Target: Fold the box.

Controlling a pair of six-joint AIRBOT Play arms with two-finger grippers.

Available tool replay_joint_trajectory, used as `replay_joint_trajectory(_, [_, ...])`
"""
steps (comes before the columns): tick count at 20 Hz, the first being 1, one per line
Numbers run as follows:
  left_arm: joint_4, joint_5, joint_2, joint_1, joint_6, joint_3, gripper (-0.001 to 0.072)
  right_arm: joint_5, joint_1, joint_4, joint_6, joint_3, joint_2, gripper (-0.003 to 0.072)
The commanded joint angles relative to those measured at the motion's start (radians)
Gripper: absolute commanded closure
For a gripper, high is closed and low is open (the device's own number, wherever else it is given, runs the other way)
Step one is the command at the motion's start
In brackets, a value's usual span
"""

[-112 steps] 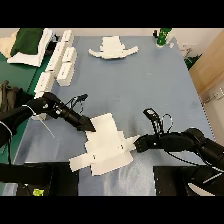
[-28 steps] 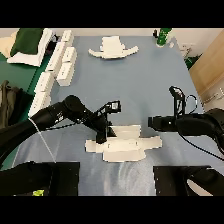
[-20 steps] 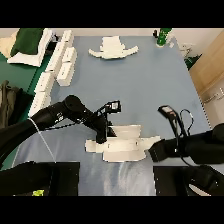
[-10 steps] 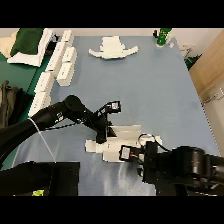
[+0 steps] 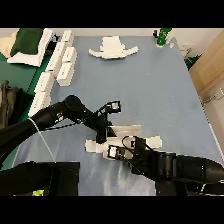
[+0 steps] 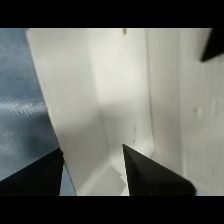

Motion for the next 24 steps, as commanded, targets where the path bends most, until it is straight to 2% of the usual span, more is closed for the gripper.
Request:
replay_joint_trajectory(1, [0.000, 0.000, 0.000, 0.000, 0.000, 0.000, 0.0695, -0.019, 0.001, -0.195, 0.315, 0.001, 0.027, 0.0134])
replay_joint_trajectory(3, [0.000, 0.000, 0.000, 0.000, 0.000, 0.000, 0.0694, -0.064, 0.001, -0.190, 0.403, 0.001, 0.071, 0.0134])
replay_joint_trajectory(6, [0.000, 0.000, 0.000, 0.000, 0.000, 0.000, 0.0694, -0.109, 0.001, -0.150, 0.423, 0.000, 0.116, 0.0134])
replay_joint_trajectory(7, [0.000, 0.000, 0.000, 0.000, 0.000, 0.000, 0.0695, -0.119, 0.001, -0.151, 0.440, 0.000, 0.118, 0.0117])
replay_joint_trajectory(8, [0.000, 0.000, 0.000, 0.000, 0.000, 0.000, 0.0695, -0.129, 0.001, -0.153, 0.444, 0.000, 0.118, 0.0022])
replay_joint_trajectory(9, [0.000, 0.000, 0.000, 0.000, 0.000, 0.000, 0.0694, -0.147, 0.001, -0.161, 0.443, 0.000, 0.118, -0.0034])
replay_joint_trajectory(14, [0.000, 0.000, 0.000, 0.000, 0.000, 0.000, 0.0694, -0.129, -0.065, -0.121, 0.303, -0.004, 0.121, -0.0034])
replay_joint_trajectory(18, [0.000, 0.000, 0.000, 0.000, 0.000, 0.000, 0.0694, 0.010, -0.245, 0.075, -0.011, -0.055, 0.171, -0.0034])
replay_joint_trajectory(21, [0.000, 0.000, 0.000, 0.000, 0.000, 0.000, 0.0695, 0.092, -0.430, 0.331, -0.431, -0.090, 0.220, -0.0034])
replay_joint_trajectory(24, [0.000, 0.000, 0.000, 0.000, 0.000, 0.000, 0.0694, 0.098, -0.629, 0.628, -0.851, -0.089, 0.211, -0.0034])
